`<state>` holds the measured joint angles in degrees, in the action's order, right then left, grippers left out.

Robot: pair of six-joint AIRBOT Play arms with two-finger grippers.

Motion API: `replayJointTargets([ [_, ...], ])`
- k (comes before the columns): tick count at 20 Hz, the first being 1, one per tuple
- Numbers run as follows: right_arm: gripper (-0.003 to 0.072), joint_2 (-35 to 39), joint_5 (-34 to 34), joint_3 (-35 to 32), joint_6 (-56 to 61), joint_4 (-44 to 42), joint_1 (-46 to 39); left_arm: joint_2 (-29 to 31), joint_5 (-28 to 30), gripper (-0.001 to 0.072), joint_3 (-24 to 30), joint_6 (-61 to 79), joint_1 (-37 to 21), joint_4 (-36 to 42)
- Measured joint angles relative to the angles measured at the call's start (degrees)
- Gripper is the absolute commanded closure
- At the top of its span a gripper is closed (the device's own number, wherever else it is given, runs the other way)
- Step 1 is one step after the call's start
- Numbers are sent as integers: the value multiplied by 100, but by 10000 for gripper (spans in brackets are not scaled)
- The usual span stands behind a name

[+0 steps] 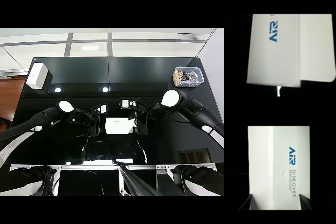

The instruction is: Fold the box and place the chain.

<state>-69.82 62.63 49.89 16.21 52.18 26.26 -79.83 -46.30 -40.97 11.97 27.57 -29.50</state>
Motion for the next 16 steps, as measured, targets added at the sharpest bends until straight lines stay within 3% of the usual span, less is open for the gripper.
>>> replayJointTargets([
  [15, 11, 155, -730, 7, 289, 330, 118, 0, 9, 309, 0, -9, 0, 4],
  [16, 67, 177, -748, 9, 289, 330, 118, 0, 9, 310, 0, -7, 0, 4],
])
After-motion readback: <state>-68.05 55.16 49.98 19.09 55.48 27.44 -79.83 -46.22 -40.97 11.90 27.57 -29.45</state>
